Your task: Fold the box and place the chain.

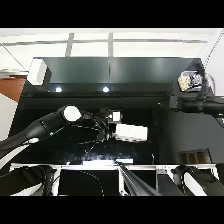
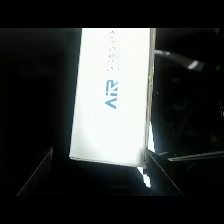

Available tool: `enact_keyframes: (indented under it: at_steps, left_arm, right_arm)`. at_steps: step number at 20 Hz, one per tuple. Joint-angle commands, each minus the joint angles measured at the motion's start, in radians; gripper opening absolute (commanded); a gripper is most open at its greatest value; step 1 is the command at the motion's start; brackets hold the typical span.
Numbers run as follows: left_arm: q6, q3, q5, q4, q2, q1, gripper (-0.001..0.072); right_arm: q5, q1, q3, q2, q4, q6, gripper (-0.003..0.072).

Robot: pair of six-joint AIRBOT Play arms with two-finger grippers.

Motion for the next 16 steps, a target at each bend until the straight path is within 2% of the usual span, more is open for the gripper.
enact_keyframes:
  at_steps: [1, 7, 12, 16]
  left_arm:
    - [-0.074, 0.051, 0.000, -0.009, -0.013, -0.022, 0.0704]
    - [-0.125, 0.240, -0.027, -0.008, -0.193, -0.129, 0.0704]
    - [-0.152, 0.251, -0.079, -0.005, -0.249, -0.130, 0.0704]
    - [-0.152, 0.251, -0.079, -0.003, -0.258, -0.130, 0.0704]
  right_arm:
    - [0.014, -0.140, 0.022, 0.005, -0.085, -0.001, 0.0038]
    - [0.018, -0.182, 0.021, 0.005, -0.145, -0.001, 0.0038]
    - [0.015, -0.182, 0.021, 0.005, -0.144, -0.001, 0.0038]
    - [0.016, -0.182, 0.021, 0.005, -0.144, -0.001, 0.0038]
